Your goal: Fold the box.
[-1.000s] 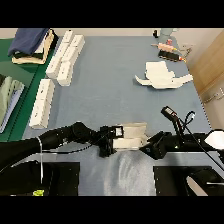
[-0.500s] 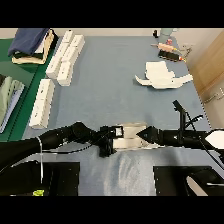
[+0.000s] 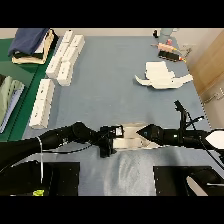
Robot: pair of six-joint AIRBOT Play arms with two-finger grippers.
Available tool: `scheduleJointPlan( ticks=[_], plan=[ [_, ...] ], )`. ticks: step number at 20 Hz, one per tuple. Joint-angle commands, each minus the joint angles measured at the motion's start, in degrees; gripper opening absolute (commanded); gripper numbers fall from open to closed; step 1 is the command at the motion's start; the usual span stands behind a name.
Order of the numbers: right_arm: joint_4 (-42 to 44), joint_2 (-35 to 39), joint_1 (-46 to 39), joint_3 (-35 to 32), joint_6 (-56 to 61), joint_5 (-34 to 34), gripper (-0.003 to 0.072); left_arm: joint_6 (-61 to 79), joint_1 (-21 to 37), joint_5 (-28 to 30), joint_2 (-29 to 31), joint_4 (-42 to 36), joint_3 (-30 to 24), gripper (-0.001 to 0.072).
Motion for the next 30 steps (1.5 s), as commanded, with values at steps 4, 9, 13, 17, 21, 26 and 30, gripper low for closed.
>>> scheduleJointPlan(
  ticks=[4, 9, 13, 17, 21, 26, 30],
  plan=[
    [0.00, 0.04, 0.07, 0.04, 0.28, 0.26, 0.0711, -3.08, 0.04, 0.76, -0.02, -0.68, 0.13, 0.0701],
    [0.04, 0.04, 0.07, 0.04, 0.31, 0.44, 0.0711, -3.04, 0.04, 0.70, -0.04, -0.61, 0.13, 0.0467],
    [0.00, 0.04, 0.07, 0.04, 0.28, 0.37, 0.0711, -3.04, 0.04, 0.72, -0.04, -0.61, 0.13, 0.0425],
    [0.07, 0.04, 0.07, 0.04, 0.26, 0.39, 0.0704, -2.99, 0.04, 0.83, -0.04, -0.59, 0.13, 0.0425],
    [2.03, -0.42, 0.13, 0.02, 0.09, -0.11, 0.0588, -2.97, 0.04, 1.14, -0.04, -0.57, 0.13, 0.0425],
    [13.38, -7.85, 0.50, 0.04, -14.88, -2.08, 0.0279, -2.82, 0.04, 1.09, -0.04, -0.55, 0.11, 0.0424],
    [27.65, -19.28, 1.14, 1.60, -31.89, -3.13, 0.0279, -2.82, 0.04, 1.11, -0.02, -0.55, 0.13, 0.0424]
  ],
)
